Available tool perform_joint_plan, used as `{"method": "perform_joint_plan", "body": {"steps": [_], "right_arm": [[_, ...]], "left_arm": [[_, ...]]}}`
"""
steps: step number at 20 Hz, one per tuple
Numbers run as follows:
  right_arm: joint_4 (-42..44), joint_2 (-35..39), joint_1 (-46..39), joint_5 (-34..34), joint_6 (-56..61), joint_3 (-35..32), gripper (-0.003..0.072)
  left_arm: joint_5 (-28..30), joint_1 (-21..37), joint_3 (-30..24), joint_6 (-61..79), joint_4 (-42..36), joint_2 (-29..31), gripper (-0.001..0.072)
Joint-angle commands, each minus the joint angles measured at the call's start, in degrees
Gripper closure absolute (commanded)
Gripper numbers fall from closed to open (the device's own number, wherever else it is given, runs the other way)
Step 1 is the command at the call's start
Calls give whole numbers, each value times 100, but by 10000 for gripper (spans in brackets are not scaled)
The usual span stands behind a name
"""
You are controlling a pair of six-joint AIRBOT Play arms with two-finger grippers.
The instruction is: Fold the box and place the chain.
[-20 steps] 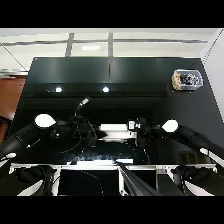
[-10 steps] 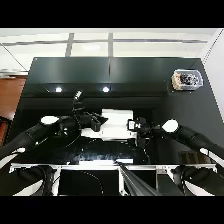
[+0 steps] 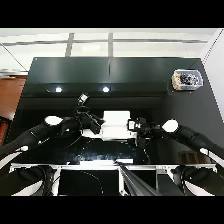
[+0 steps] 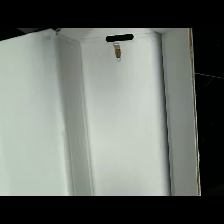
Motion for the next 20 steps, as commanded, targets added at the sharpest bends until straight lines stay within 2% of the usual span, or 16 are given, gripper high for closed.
{"method": "perform_joint_plan", "body": {"steps": [1,4,7,8,9,10,11,13,15,17,20], "right_arm": [[2,-2,-2,-2,0,-4,106],[2,-2,-2,0,0,-4,106],[2,-2,-2,0,0,-4,106],[2,-2,-2,0,0,-4,106],[2,-2,-2,0,0,-4,105],[2,-2,-2,-2,0,-4,105],[2,-2,-2,-2,0,-4,105],[2,-2,-2,0,0,-4,106],[2,-2,-2,0,0,-4,106],[0,-2,-2,0,-2,-4,106],[-4,-2,-2,0,0,-4,106]], "left_arm": [[35,-66,57,-107,553,22,681],[-177,188,199,-404,1126,400,676],[-828,807,210,-1497,2573,1161,574],[-1152,1054,210,-1797,3051,1412,455],[-1554,1320,210,-2009,3451,1655,285],[-1899,1534,201,-2020,3681,1812,79],[-2319,1676,201,-1976,3934,1878,-6],[-3062,1628,197,-1158,4566,1808,-3],[-3075,1408,170,-133,4771,1644,-3],[-2472,1091,166,540,4750,1438,-3],[-1460,656,175,577,4730,1051,-3]]}}
